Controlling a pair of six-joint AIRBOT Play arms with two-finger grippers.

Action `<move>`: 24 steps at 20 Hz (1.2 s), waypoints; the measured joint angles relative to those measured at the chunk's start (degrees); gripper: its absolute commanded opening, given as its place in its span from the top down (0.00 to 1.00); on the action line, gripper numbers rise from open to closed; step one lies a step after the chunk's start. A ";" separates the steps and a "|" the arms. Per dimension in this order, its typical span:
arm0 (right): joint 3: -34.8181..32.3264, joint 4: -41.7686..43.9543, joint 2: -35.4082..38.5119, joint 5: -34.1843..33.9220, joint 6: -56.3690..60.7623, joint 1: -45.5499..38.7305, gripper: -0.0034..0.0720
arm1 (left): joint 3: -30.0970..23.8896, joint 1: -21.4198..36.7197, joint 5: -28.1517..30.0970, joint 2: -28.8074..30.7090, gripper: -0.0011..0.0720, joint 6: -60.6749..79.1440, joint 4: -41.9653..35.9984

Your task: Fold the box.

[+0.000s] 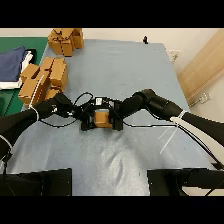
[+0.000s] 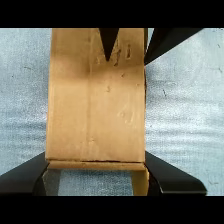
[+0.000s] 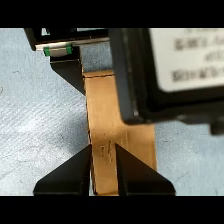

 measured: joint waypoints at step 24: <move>-14.73 -21.20 30.36 -2.93 45.22 -7.72 0.95 | 0.37 5.31 3.72 14.14 0.98 -12.85 -3.21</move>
